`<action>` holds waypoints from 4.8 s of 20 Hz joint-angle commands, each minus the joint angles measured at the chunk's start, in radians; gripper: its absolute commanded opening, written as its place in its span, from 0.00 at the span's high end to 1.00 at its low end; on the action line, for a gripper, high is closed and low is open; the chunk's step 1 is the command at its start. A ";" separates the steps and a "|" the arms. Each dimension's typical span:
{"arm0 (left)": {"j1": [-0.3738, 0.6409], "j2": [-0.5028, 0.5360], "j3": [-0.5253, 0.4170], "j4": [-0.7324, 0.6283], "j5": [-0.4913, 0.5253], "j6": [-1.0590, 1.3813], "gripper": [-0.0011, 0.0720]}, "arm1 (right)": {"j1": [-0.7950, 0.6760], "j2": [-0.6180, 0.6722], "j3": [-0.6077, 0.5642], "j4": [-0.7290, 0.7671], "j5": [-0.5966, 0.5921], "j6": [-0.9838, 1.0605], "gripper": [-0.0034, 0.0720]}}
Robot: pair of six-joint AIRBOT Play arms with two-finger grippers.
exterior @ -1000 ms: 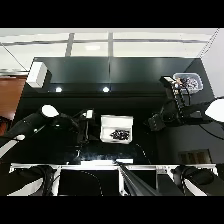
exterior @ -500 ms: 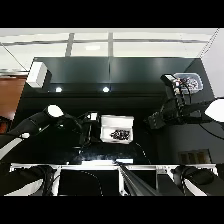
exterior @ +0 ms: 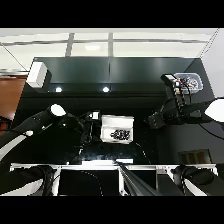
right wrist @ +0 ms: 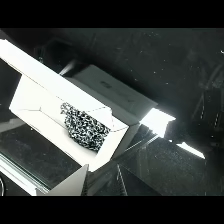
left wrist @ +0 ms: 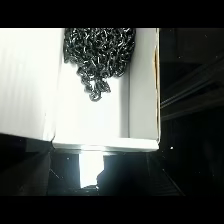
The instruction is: Fold the box and place the chain.
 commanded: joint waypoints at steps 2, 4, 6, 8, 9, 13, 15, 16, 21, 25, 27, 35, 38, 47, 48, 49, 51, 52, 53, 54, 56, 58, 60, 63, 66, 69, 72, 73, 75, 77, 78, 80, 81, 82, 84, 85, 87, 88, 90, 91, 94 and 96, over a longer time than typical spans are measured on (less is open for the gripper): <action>-0.024 -0.021 0.018 0.000 0.002 -0.001 0.01 | 0.000 0.000 0.000 0.000 0.001 0.000 0.66; -0.027 -0.021 0.018 0.000 0.001 -0.001 0.01 | 0.000 0.000 0.000 -0.002 0.000 0.000 0.66; -0.027 -0.021 0.018 -0.001 0.000 -0.001 0.02 | 0.000 0.000 0.000 -0.014 0.000 0.000 0.66; -0.027 -0.021 0.018 -0.001 -0.003 -0.002 0.10 | 0.000 0.000 0.000 -0.019 0.000 0.000 0.66; -0.027 -0.021 0.018 0.000 -0.007 -0.002 0.23 | 0.000 0.000 0.000 -0.019 -0.002 0.000 0.66; -0.027 -0.021 0.018 0.000 -0.001 -0.001 0.48 | 0.000 0.000 0.000 -0.017 -0.034 0.048 0.66; -0.027 -0.021 0.018 0.000 0.003 -0.002 0.48 | 0.003 -0.004 0.000 -0.018 -0.082 0.048 0.66; -0.027 -0.021 0.018 0.000 0.003 -0.001 0.48 | 0.004 -0.010 0.000 -0.017 -0.125 0.048 0.66; -0.027 -0.021 0.016 0.000 0.001 -0.002 0.48 | 0.019 -0.160 0.000 -0.014 -0.334 0.094 0.66; -0.027 -0.021 0.016 0.000 0.001 -0.001 0.48 | 0.028 -0.306 0.000 0.042 -0.393 0.033 0.10; -0.027 -0.021 0.016 0.000 0.002 -0.002 0.48 | 0.050 -0.335 0.000 0.086 -0.372 -0.145 0.10; -0.027 -0.021 0.016 0.000 0.002 -0.002 0.48 | 0.069 -0.194 -0.004 0.137 -0.082 -0.711 0.11; -0.027 -0.021 0.016 0.000 0.002 -0.002 0.48 | 0.091 -0.155 -0.082 0.146 -0.147 -0.729 0.11; -0.027 -0.021 0.016 0.000 0.001 -0.002 0.48 | 0.246 -0.158 -0.185 0.182 -0.327 -1.057 0.11; -0.027 -0.021 0.016 0.000 0.001 -0.002 0.48 | 0.246 -0.158 -0.184 0.182 -0.299 -1.060 0.11; -0.027 -0.021 0.016 0.000 0.001 -0.002 0.48 | 0.246 -0.158 -0.184 0.187 -0.271 -1.060 0.11; -0.027 -0.021 0.016 0.000 0.001 -0.002 0.48 | 0.251 -0.158 -0.184 0.188 -0.249 -1.059 0.11; -0.027 -0.021 0.016 0.000 0.001 -0.002 0.48 | 0.251 -0.158 -0.184 0.189 -0.254 -1.058 0.11; -0.027 -0.021 0.016 0.000 0.001 -0.002 0.48 | 0.250 -0.160 -0.184 0.188 -0.265 -1.051 0.11; -0.027 -0.021 0.016 0.000 0.001 -0.002 0.48 | 0.251 -0.166 -0.184 0.188 -0.277 -1.048 0.11; -0.027 -0.021 0.016 0.000 0.000 -0.002 0.48 | 0.251 -0.181 -0.184 0.188 -0.302 -1.035 0.11; -0.027 -0.021 0.016 0.000 0.000 -0.002 0.48 | 0.250 -0.188 -0.184 0.192 -0.332 -1.028 0.11; -0.027 -0.021 0.016 0.000 0.000 -0.002 0.48 | 0.250 -0.189 -0.183 0.195 -0.343 -1.001 0.11; -0.027 -0.021 0.016 0.000 0.000 -0.002 0.48 | 0.250 -0.189 -0.183 0.195 -0.344 -0.985 0.39; -0.027 -0.021 0.016 0.000 0.000 -0.002 0.48 | 0.250 -0.189 -0.183 0.192 -0.357 -0.982 0.40; -0.027 -0.021 0.016 0.000 0.000 -0.002 0.48 | 0.250 -0.189 -0.183 0.192 -0.359 -0.976 0.74; -0.027 -0.021 0.016 0.000 0.000 -0.002 0.48 | 0.250 -0.189 -0.184 0.192 -0.357 -0.976 0.74; -0.027 -0.021 0.016 0.000 0.000 -0.002 0.48 | 0.250 -0.189 -0.184 0.192 -0.355 -0.976 0.74; -0.027 -0.021 0.016 0.000 0.000 -0.002 0.48 | 0.251 -0.192 -0.184 0.192 -0.343 -0.974 0.74; -0.027 -0.021 0.016 0.000 0.000 -0.002 0.48 | 0.251 -0.199 -0.184 0.192 -0.325 -0.971 0.74; -0.027 -0.021 0.016 0.000 0.000 -0.002 0.48 | 0.251 -0.201 -0.184 0.193 -0.323 -0.970 0.69; -0.027 -0.021 0.016 0.000 0.000 -0.002 0.48 | 0.251 -0.201 -0.184 0.193 -0.327 -0.968 0.52; -0.027 -0.021 0.016 0.000 0.000 -0.002 0.48 | 0.251 -0.201 -0.184 0.193 -0.328 -0.968 0.52; -0.027 -0.021 0.016 0.000 0.000 -0.002 0.48 | 0.251 -0.201 -0.184 0.193 -0.328 -0.966 0.52; -0.027 -0.021 0.016 0.000 0.000 -0.002 0.48 | 0.251 -0.201 -0.184 0.193 -0.328 -0.961 0.52; -0.027 -0.021 0.016 0.000 0.000 -0.002 0.48 | 0.251 -0.201 -0.184 0.193 -0.328 -0.961 0.52; -0.027 -0.021 0.016 0.000 0.000 -0.002 0.48 | 0.251 -0.201 -0.184 0.193 -0.327 -0.961 0.52; -0.027 -0.021 0.016 0.000 0.000 -0.002 0.48 | 0.251 -0.201 -0.184 0.193 -0.326 -0.961 0.52; -0.027 -0.021 0.016 0.000 0.000 -0.002 0.48 | 0.251 -0.206 -0.184 0.192 -0.324 -0.952 0.52; -0.027 -0.021 0.016 0.000 0.000 -0.002 0.48 | 0.251 -0.213 -0.184 0.193 -0.323 -0.944 0.52; -0.027 -0.021 0.016 0.000 0.000 -0.002 0.48 | 0.263 -0.238 -0.184 0.192 -0.324 -0.938 0.52; -0.027 -0.021 0.016 0.000 0.000 -0.002 0.48 | 0.264 -0.241 -0.184 0.192 -0.325 -0.938 0.52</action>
